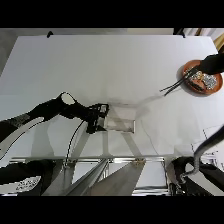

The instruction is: Fold the box and place the chain.

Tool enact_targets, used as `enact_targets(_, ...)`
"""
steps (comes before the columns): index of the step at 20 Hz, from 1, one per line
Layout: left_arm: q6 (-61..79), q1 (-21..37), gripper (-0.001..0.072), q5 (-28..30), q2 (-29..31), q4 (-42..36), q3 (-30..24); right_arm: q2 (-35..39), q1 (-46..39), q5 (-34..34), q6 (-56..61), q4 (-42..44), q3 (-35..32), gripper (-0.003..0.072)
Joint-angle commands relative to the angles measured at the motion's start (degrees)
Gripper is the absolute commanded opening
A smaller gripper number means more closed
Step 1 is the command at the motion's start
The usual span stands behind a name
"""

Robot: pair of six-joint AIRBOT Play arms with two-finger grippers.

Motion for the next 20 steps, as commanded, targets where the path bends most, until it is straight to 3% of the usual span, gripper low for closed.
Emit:
enact_targets(1, 0.0, 0.0, 0.0212, 0.0, 0.0, 0.0, 0.0, 4.9, 3.2, 5.7, 0.0, 3.5, 0.0, 0.0015)
enact_targets(6, 0.0, 0.0, 0.0212, 0.0, 0.0, 0.0, 0.0, 10.8, 6.3, 8.5, 0.0, 11.8, 0.0, 0.0015)
enact_targets(12, 0.0, 0.0, 0.0212, 0.0, 0.0, 0.0, 0.0, 14.1, 12.3, 11.0, 0.5, 12.8, -0.1, 0.0015)
enact_targets(20, 0.0, 0.1, 0.0212, 0.0, 0.0, 0.0, 0.0, 14.1, 23.2, 6.7, 3.0, 13.9, -3.8, 0.0015)
